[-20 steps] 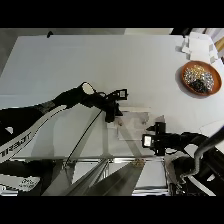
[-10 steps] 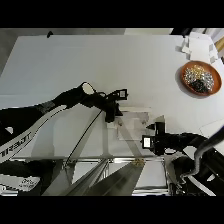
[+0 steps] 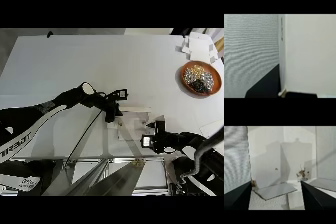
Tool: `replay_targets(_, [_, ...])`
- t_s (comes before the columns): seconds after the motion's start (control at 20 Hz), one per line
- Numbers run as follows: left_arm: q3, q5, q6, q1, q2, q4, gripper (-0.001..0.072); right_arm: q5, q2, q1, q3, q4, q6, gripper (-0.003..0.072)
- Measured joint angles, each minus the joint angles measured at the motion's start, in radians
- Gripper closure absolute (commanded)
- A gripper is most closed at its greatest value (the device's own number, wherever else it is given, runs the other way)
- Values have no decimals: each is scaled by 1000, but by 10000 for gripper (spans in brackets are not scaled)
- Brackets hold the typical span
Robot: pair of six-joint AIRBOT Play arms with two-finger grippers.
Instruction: Fold the box and place the chain.
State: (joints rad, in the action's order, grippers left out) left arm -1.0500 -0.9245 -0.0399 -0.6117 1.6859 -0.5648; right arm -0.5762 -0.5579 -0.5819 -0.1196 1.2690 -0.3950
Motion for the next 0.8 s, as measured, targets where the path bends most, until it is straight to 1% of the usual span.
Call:
replay_targets(0.4, [0, 0, 0, 0, 0, 0, 701, 58, -3, 0, -1, 9, 0, 37])
replay_targets(0.8, [0, 0, 0, 0, 0, 0, 701, 53, -3, 0, -23, -20, 0, 37])
